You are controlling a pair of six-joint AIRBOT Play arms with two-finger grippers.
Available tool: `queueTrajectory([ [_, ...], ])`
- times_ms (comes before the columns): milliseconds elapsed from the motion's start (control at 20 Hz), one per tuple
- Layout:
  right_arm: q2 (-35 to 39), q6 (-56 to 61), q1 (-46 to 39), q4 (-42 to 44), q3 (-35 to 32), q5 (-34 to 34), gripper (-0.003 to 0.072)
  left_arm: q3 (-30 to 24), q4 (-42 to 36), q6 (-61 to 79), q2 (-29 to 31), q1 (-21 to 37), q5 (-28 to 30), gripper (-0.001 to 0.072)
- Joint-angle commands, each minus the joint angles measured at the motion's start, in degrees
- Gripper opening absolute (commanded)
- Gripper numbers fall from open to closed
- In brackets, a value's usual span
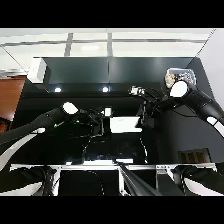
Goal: Fold the box and place the chain.
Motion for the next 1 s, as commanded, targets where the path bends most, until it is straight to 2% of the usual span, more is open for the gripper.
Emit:
queueTrajectory([
  [0,0.0,-2.6,0.0,2.7,-0.5,0.0,0.0667,0.0,0.0,0.0,0.0,0.0,0.1,0.0351],
  [350,-0.2,-2.5,0.0,2.3,-0.5,-1.6,0.0661,0.0,0.0,0.0,0.0,0.0,0.1,0.0352],
  [500,-0.2,-2.5,0.0,2.2,-0.5,-1.5,0.0222,0.0,0.0,0.0,0.0,0.0,0.1,0.0352],
  [550,-0.2,-2.5,0.0,2.1,-0.5,-1.2,0.0177,0.0,0.0,0.0,0.0,0.0,0.1,0.0352],
  [950,-0.2,-2.5,0.0,2.2,-1.0,-0.6,0.0178,0.0,0.0,0.0,0.0,0.0,0.1,0.0352],
])
